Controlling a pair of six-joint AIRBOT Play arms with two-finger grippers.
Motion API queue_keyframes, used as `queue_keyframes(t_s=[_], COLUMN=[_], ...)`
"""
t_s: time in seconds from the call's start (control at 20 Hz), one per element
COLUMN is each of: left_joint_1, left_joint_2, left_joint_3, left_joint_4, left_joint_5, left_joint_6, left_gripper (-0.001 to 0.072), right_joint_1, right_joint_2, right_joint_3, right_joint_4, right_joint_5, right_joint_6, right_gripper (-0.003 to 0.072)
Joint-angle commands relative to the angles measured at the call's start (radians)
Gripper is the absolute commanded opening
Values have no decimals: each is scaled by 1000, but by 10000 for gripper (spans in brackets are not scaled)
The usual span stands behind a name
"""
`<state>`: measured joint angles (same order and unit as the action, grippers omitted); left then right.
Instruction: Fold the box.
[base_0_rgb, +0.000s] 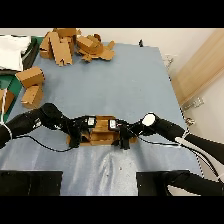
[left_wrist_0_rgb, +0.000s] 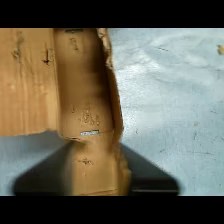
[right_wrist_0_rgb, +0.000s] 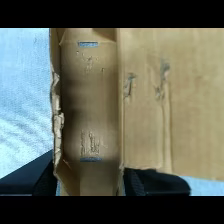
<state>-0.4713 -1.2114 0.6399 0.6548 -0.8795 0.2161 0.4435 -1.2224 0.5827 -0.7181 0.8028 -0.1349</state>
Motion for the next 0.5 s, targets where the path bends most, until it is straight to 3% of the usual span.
queue_keyframes(t_s=[0.0, 0.25, 0.3, 0.35, 0.45], left_joint_1=[-31, -43, -47, -53, -73], left_joint_2=[0, 0, 0, 0, 0], left_joint_3=[0, 0, 0, 0, 0], left_joint_4=[3, -4, -4, -4, -4], left_joint_5=[65, 121, 121, 120, 121], left_joint_6=[-20, -20, -22, -21, -21], left_gripper=[214, 213, 158, 46, 44], right_joint_1=[0, 0, 0, 1, 0], right_joint_2=[0, 0, 0, 0, 0], right_joint_3=[0, 0, 0, 0, 0], right_joint_4=[0, 0, 0, 0, 0], right_joint_5=[0, 1, 1, 1, 1], right_joint_6=[3, 3, 3, 3, 3], right_gripper=[374, 374, 374, 374, 374])
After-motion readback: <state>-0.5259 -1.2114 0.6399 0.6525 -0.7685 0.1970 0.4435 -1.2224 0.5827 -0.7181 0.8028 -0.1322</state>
